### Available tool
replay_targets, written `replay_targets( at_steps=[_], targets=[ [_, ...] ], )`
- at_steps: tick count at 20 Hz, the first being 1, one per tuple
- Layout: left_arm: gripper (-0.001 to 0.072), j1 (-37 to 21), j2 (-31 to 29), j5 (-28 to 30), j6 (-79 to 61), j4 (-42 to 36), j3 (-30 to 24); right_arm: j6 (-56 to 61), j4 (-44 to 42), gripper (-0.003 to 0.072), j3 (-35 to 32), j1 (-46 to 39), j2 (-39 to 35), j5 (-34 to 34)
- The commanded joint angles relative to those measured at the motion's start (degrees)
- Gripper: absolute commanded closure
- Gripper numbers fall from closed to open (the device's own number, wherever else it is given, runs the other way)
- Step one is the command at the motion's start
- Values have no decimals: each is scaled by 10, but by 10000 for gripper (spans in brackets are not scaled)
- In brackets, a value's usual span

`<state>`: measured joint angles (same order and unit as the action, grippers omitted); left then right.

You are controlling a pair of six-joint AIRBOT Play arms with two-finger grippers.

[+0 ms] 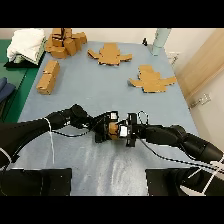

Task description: Fold the box.

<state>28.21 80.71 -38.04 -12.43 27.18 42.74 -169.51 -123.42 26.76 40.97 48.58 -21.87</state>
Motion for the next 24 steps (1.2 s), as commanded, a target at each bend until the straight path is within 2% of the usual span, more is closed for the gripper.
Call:
replay_targets(
  at_steps=[1,4,5,9,10,19,20,21,22,24],
  targets=[
    [247,0,0,0,0,0,0,7,8,405,0,-2,4,10],
    [247,0,0,0,0,0,0,7,9,410,0,-3,10,1],
    [247,0,0,0,0,0,0,10,9,478,0,-3,10,-9],
    [247,0,0,0,0,0,0,41,9,497,0,-3,9,-53],
    [247,0,0,0,0,0,0,41,8,541,0,-3,8,-61],
    [247,0,0,0,0,0,0,41,0,543,0,-3,4,-73],
    [247,0,0,0,0,0,0,41,0,471,0,-3,3,-71],
    [247,0,0,0,0,0,0,41,0,363,0,-3,-1,-66],
    [247,0,0,0,0,0,0,41,0,304,0,-3,-5,-61],
    [247,0,0,0,0,0,0,41,8,263,0,-3,-5,-50]
  ],
)
